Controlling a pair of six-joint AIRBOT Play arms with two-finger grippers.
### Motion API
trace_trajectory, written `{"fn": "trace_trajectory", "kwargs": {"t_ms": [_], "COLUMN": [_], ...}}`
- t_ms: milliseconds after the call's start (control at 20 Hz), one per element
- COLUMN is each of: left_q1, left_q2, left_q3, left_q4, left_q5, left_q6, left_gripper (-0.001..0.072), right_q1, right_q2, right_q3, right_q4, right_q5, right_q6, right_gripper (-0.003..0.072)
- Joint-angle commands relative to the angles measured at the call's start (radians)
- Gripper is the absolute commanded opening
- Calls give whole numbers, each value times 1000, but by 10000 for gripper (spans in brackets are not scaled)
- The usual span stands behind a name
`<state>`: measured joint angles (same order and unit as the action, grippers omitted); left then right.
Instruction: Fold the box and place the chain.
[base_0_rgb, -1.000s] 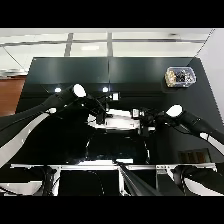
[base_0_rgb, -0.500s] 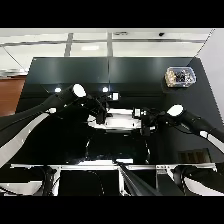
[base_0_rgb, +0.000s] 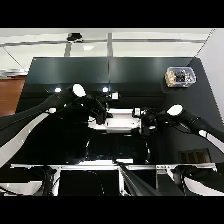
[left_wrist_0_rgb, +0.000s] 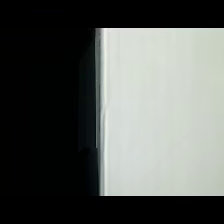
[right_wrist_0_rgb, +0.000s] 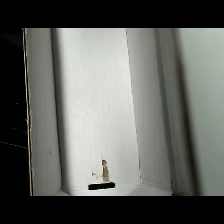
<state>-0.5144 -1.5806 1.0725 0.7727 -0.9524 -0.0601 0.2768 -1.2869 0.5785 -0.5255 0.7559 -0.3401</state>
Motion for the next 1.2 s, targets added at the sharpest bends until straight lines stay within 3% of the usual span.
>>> {"fn": "trace_trajectory", "kwargs": {"t_ms": [0,850,900,950,1000,1050,1100,1150], "left_q1": [0,0,0,0,0,0,0,1], "left_q2": [0,0,0,0,0,0,1,5], "left_q3": [0,0,0,0,0,0,0,3], "left_q4": [0,0,0,0,0,0,0,4], "left_q5": [-2,-2,-1,-2,-2,-2,-2,-23], "left_q6": [0,0,0,0,0,-14,-48,-111], "left_gripper": [27,27,27,27,30,56,184,381], "right_q1": [0,0,0,0,0,0,0,0], "right_q2": [-6,-7,-7,-7,-7,-7,-7,-7], "right_q3": [0,0,0,0,0,0,0,0], "right_q4": [-10,-33,-33,-33,-33,-34,-34,-34], "right_q5": [-2,-9,-9,-8,-8,-9,-9,-9], "right_q6": [0,18,18,18,18,18,18,18], "right_gripper": [706,703,548,474,474,473,473,473]}}
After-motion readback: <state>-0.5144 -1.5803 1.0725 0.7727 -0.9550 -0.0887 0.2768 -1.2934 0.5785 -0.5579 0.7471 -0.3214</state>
